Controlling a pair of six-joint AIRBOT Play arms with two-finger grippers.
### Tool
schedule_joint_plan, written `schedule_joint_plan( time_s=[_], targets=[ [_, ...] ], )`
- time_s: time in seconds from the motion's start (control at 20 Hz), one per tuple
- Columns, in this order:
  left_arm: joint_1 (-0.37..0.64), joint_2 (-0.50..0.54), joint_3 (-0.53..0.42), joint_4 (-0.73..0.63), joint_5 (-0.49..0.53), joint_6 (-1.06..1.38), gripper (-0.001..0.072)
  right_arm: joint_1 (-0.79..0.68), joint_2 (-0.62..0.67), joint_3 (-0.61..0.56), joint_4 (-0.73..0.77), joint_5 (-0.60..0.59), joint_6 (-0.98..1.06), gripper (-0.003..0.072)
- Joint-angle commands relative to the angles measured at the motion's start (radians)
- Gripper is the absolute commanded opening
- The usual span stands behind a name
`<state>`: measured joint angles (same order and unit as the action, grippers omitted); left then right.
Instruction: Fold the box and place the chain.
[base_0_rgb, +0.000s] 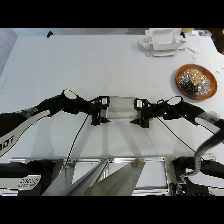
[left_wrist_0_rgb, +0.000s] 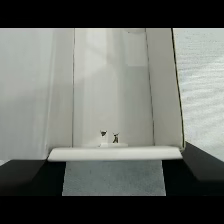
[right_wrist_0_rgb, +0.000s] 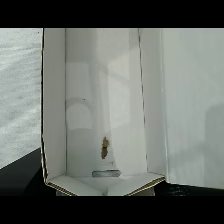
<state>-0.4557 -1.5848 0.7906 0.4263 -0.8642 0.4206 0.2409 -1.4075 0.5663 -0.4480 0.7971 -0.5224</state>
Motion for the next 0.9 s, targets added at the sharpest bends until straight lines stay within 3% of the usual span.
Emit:
schedule_joint_plan(
  time_s=[0.0, 0.1, 0.15, 0.25, 0.6, 0.85],
  targets=[
    [-0.001, -0.001, -0.001, 0.0, 0.0, 0.0, 0.0071, 0.001, 0.001, 0.0, 0.001, 0.005, 0.0, 0.0382],
    [-0.001, -0.001, -0.001, 0.0, 0.0, 0.0, 0.0071, 0.001, 0.001, 0.0, 0.0, 0.007, 0.002, 0.0384],
    [-0.001, -0.001, -0.001, 0.001, 0.0, 0.0, 0.0071, 0.001, 0.001, 0.0, 0.0, 0.019, 0.002, 0.0438],
    [-0.001, -0.001, -0.001, 0.0, 0.0, 0.0, 0.0071, 0.001, 0.003, 0.0, 0.0, 0.043, 0.002, 0.0693],
    [-0.001, 0.0, -0.001, 0.0, 0.0, 0.0, 0.0071, -0.038, 0.111, 0.0, -0.16, 0.059, 0.223, 0.0698],
    [-0.001, 0.0, -0.001, 0.0, 0.0, 0.0, 0.0071, -0.147, 0.227, 0.0, -0.3, 0.172, 0.372, 0.0689]
  ],
)
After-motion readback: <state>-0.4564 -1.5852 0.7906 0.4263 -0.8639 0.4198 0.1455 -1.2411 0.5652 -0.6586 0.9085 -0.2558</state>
